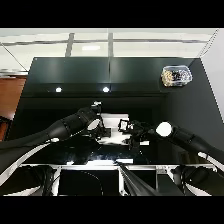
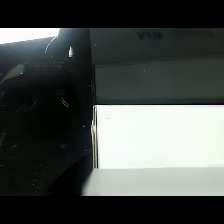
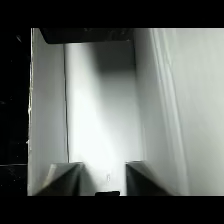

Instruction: Fold the box and place the chain.

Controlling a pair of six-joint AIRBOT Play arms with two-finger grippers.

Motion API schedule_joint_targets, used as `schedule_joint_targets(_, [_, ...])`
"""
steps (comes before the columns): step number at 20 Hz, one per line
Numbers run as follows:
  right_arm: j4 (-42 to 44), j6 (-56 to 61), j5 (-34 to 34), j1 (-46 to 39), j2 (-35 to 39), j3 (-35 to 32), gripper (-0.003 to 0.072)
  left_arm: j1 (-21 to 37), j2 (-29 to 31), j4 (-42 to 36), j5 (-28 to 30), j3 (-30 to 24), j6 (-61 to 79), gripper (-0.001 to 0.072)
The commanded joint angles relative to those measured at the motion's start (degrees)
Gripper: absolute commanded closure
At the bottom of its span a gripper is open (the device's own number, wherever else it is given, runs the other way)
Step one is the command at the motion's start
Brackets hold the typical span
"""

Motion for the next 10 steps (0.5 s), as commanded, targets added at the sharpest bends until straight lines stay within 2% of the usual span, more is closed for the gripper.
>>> schedule_joint_targets(1, [-0.02,0.85,-0.35,0.07,-0.02,0.07,0.0578,-0.04,-0.04,0.02,-0.26,0.04,0.07,0.0679])
schedule_joint_targets(3, [-0.07,5.73,-0.15,-0.92,1.33,0.11,0.0596,-0.04,-0.04,0.02,-0.31,0.04,0.07,0.0679])
schedule_joint_targets(4, [-0.42,9.77,1.07,-2.19,3.04,0.11,0.0678,-0.04,-0.04,0.02,-0.31,0.04,0.07,0.0678])
schedule_joint_targets(7, [-6.05,25.11,9.55,-10.62,10.54,0.13,0.0676,-0.04,-0.04,0.02,-0.31,0.04,0.09,0.0678])
schedule_joint_targets(10, [-10.01,40.70,19.47,-24.44,15.02,0.11,0.0677,-0.04,-0.04,0.02,-0.28,0.04,0.07,0.0678])
